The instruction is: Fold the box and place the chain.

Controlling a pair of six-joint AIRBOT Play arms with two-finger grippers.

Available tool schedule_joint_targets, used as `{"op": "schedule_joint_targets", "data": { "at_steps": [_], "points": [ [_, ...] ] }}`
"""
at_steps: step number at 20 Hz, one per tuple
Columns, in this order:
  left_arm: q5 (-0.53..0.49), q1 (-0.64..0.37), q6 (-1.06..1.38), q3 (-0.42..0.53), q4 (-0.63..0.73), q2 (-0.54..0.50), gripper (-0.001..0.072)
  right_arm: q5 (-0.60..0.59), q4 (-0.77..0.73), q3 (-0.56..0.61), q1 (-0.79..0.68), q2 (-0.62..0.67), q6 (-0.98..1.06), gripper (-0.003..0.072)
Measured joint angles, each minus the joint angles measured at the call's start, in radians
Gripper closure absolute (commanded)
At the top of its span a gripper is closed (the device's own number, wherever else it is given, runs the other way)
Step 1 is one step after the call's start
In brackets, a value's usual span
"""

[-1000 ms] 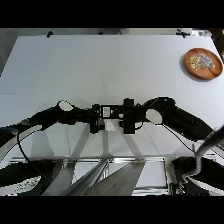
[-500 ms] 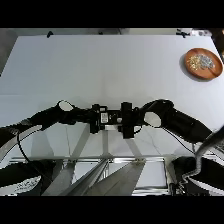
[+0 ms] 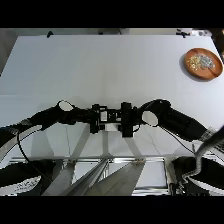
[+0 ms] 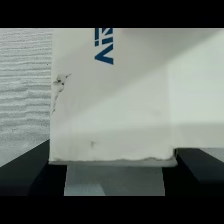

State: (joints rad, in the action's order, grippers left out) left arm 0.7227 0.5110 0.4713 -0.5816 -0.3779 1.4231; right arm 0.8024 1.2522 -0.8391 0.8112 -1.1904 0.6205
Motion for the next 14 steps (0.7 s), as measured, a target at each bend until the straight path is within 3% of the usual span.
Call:
{"op": "schedule_joint_targets", "data": {
  "at_steps": [8, 10, 14],
  "points": [
    [0.0, 0.0, 0.0, 0.0, 0.0, 0.0, 0.0315, -0.009, 0.003, 0.0, -0.007, -0.001, 0.008, 0.0348],
    [0.0, 0.0, 0.0, 0.0, 0.0, 0.0, 0.0315, -0.017, 0.004, 0.0, -0.007, -0.001, 0.008, 0.0398],
    [0.0, 0.0, -0.001, 0.0, 0.0, 0.0, 0.0315, -0.038, 0.006, 0.0, -0.007, 0.011, 0.009, 0.0397]
  ]
}}
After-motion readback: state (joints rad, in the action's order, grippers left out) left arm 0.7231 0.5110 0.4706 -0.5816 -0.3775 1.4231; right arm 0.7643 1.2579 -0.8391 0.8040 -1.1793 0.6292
